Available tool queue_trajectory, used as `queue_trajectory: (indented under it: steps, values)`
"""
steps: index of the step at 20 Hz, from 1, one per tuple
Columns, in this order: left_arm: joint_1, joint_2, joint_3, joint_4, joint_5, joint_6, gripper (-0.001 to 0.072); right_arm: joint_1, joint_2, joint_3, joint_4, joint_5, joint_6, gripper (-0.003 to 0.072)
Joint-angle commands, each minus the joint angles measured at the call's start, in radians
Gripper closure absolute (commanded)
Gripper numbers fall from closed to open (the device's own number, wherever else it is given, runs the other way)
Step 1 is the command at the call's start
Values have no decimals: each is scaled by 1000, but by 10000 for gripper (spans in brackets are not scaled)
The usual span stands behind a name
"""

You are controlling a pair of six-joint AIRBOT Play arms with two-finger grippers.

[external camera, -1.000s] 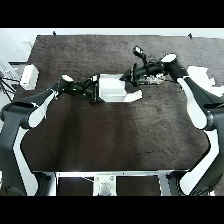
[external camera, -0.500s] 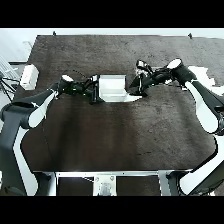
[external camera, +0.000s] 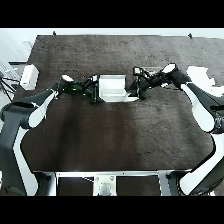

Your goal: Fold the box and place the chain.

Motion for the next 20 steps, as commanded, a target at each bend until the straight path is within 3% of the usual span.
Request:
queue_trajectory:
  steps: [1, 2, 4, 7, 11, 16, 19, 20]
  values:
    - [0, 0, 0, 0, 1, 0, 253, 16, -2, -1, -2, -29, -12, 292]
    - [0, 0, 0, 0, 1, 0, 253, 21, -2, -1, -2, -39, -13, 294]
    - [0, 0, 0, 0, 0, 0, 253, 32, -2, -1, -2, -44, -13, 434]
    - [0, 0, 0, 0, 1, 0, 253, 47, -6, -1, 1, -47, -16, 468]
    - [0, 0, 0, 0, 1, 0, 253, 84, -21, -1, 2, -53, -16, 473]
    - [0, 0, 0, 0, 1, 0, 253, 114, -39, -1, 8, -169, -16, 472]
    - [0, 0, 0, 0, 1, 0, 253, 119, -39, -1, 10, -177, -15, 468]
    - [0, 0, 0, 0, 1, 0, 253, 119, -39, 0, 10, -177, -15, 399]
